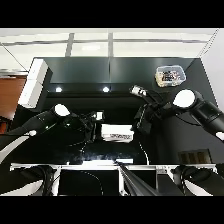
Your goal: Fold the box and place the chain.
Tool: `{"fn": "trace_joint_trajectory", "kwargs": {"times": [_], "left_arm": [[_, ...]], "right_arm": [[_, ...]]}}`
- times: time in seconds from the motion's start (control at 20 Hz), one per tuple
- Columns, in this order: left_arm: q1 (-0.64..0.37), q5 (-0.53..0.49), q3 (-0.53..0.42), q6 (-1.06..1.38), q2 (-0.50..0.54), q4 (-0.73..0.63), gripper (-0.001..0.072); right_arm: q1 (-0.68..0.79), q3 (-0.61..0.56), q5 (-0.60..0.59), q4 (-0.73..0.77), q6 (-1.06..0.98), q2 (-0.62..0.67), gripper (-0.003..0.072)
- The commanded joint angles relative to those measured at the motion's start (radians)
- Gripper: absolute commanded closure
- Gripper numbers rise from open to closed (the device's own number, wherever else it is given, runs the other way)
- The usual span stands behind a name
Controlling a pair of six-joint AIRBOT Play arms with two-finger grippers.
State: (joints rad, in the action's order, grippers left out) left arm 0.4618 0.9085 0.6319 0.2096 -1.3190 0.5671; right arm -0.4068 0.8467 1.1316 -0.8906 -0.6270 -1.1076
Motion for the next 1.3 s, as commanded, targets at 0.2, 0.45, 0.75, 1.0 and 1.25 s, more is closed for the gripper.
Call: {"fn": "trace_joint_trajectory", "kwargs": {"times": [0.2,0.45,0.75,1.0,1.25], "left_arm": [[-0.001,0.0,0.0,-0.005,0.0,0.001,0.0359],[-0.001,0.0,0.0,-0.005,0.0,0.001,0.0359],[-0.001,0.0,0.0,-0.005,0.0,0.001,0.0359],[-0.001,0.0,0.0,-0.005,0.0,0.001,0.0359],[-0.001,0.0,0.0,-0.005,0.0,0.001,0.0359]], "right_arm": [[-0.049,-0.042,-0.073,0.011,0.34,-0.022,-0.0027],[-0.08,-0.042,-0.09,0.037,0.362,-0.022,-0.0027],[-0.083,-0.042,-0.089,0.042,0.269,-0.023,-0.0026],[-0.088,-0.042,-0.089,0.04,0.192,-0.035,0.0014],[-0.088,-0.042,-0.091,0.018,0.176,-0.044,0.0015]]}}
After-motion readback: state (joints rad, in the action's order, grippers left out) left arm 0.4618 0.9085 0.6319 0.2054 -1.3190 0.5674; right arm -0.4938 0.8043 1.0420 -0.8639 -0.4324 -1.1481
